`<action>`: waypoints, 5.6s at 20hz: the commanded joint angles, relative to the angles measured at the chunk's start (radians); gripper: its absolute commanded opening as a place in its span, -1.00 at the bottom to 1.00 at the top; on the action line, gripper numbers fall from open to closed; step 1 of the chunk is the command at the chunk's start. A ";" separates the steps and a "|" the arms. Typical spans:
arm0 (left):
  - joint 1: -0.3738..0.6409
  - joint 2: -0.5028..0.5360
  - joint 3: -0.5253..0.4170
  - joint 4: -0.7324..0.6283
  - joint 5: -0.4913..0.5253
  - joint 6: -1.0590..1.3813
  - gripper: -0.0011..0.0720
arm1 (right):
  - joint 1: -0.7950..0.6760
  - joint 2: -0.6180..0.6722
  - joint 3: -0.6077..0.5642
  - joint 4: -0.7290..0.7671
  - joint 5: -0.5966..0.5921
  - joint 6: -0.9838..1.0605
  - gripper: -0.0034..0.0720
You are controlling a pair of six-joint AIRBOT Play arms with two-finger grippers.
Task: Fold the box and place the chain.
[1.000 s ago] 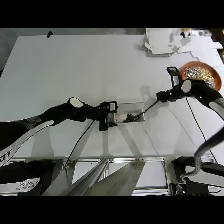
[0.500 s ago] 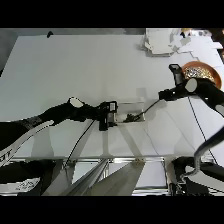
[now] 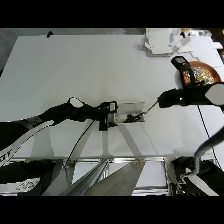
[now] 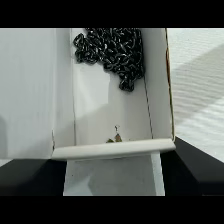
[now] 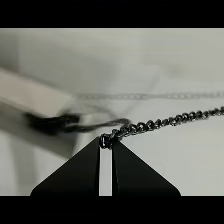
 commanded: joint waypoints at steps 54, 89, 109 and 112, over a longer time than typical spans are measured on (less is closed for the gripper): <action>0.000 0.000 0.000 0.000 -0.009 0.000 -0.27 | -0.286 -0.648 0.233 -0.258 -0.048 0.075 0.09; 0.000 0.000 0.000 0.000 -0.013 0.000 -0.27 | 0.087 0.070 0.136 0.070 0.159 -0.002 -0.86; 0.000 0.000 0.000 0.000 -0.013 0.000 -0.27 | 0.280 0.068 -0.124 0.103 -0.285 0.073 -0.86; 0.000 0.000 0.000 0.000 -0.013 0.000 -0.27 | 0.280 -0.017 -0.175 0.103 -0.291 0.062 -0.86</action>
